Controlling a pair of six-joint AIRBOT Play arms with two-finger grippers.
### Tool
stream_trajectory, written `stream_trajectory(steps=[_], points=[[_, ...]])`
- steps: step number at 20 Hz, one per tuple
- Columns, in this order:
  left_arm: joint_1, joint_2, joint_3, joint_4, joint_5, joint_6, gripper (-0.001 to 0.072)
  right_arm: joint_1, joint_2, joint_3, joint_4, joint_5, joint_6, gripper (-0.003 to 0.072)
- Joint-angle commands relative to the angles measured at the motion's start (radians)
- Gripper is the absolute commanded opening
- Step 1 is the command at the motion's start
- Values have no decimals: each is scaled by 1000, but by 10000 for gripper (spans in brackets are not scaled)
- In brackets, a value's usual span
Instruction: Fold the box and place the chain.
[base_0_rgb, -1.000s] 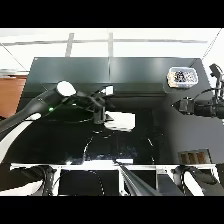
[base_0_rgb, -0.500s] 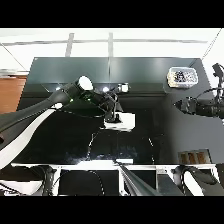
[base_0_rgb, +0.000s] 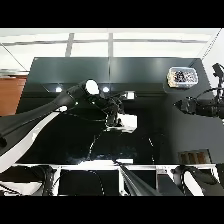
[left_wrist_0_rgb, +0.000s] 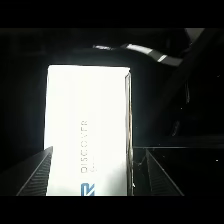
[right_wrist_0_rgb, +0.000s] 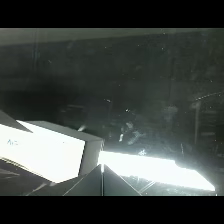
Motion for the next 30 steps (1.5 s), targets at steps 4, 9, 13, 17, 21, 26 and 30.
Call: stream_trajectory(steps=[4,9,13,17,21,26,30], points=[[-34,2,18,60,44,-12,712,-1,1,1,0,-3,0,16],[-21,42,61,60,26,-12,711,0,1,1,0,-3,0,16],[-23,46,63,60,28,-13,709,-1,1,1,0,-3,0,15],[-23,22,62,60,60,-55,709,-1,1,1,-1,-6,-1,16],[-27,-7,62,59,42,-95,710,0,1,1,-1,-9,-6,16],[-56,-9,63,68,-16,-94,710,-1,1,1,-3,-16,-8,16],[-79,-9,63,126,0,-95,710,-1,1,1,-3,-19,-8,16]])
